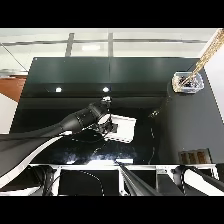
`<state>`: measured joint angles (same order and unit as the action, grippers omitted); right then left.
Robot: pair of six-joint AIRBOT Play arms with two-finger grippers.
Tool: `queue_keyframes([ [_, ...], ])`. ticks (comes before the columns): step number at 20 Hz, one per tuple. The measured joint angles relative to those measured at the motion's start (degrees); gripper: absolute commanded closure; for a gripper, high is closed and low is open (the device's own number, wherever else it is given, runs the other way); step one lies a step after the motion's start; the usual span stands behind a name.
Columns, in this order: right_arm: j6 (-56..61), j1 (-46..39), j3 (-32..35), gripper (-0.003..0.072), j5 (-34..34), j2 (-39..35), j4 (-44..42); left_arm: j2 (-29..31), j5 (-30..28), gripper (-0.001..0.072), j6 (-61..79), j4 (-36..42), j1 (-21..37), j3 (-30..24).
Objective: Fold the box and place the chain.
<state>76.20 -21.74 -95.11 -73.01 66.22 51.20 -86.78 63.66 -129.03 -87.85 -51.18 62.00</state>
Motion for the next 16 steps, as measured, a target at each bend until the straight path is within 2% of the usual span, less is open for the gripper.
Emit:
queue_keyframes([
  [5,-4.3,4.4,5.3,0.0659,-4.1,-9.0,-0.2,0.0,0.0,0.0677,0.0,0.1,0.0,0.0],
  [9,-7.9,12.6,10.7,0.0654,-7.8,-15.0,-0.1,0.0,0.0,0.0677,0.0,0.1,0.0,0.0],
  [16,-9.4,24.9,21.1,0.0654,-13.7,-18.4,2.1,0.0,0.0,0.0678,0.0,0.1,0.0,0.0],
])
